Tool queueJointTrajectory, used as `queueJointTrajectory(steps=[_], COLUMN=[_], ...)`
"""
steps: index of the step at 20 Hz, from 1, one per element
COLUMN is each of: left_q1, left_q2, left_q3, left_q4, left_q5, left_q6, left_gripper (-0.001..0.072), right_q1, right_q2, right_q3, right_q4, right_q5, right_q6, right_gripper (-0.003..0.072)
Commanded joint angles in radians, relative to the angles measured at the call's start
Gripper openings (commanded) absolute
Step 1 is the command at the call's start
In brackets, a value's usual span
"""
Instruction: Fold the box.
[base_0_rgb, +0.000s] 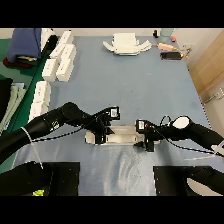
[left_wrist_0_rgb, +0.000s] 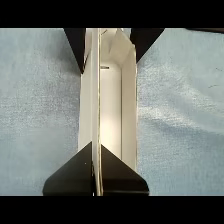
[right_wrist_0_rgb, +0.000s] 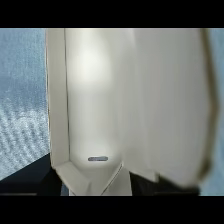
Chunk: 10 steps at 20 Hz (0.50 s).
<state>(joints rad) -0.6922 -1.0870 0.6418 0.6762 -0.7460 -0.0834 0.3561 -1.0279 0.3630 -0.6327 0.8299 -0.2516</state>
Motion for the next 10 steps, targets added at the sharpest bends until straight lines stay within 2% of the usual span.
queueJointTrajectory(steps=[1, 4, 10], left_q1=[0.0, 0.0, 0.0], left_q2=[0.0, 0.0, 0.0], left_q3=[0.001, 0.001, 0.001], left_q4=[0.0, 0.0, -0.031], left_q5=[0.101, 0.173, 0.179], left_q6=[0.158, 0.166, 0.164], left_gripper=[0.0015, 0.0016, 0.0015], right_q1=[0.001, 0.001, 0.001], right_q2=[0.001, 0.001, 0.001], right_q3=[-0.001, -0.001, -0.001], right_q4=[0.0, 0.0, 0.0], right_q5=[0.0, 0.0, 0.0], right_q6=[0.0, 0.0, 0.0], right_gripper=[0.0511, 0.0511, 0.0511])
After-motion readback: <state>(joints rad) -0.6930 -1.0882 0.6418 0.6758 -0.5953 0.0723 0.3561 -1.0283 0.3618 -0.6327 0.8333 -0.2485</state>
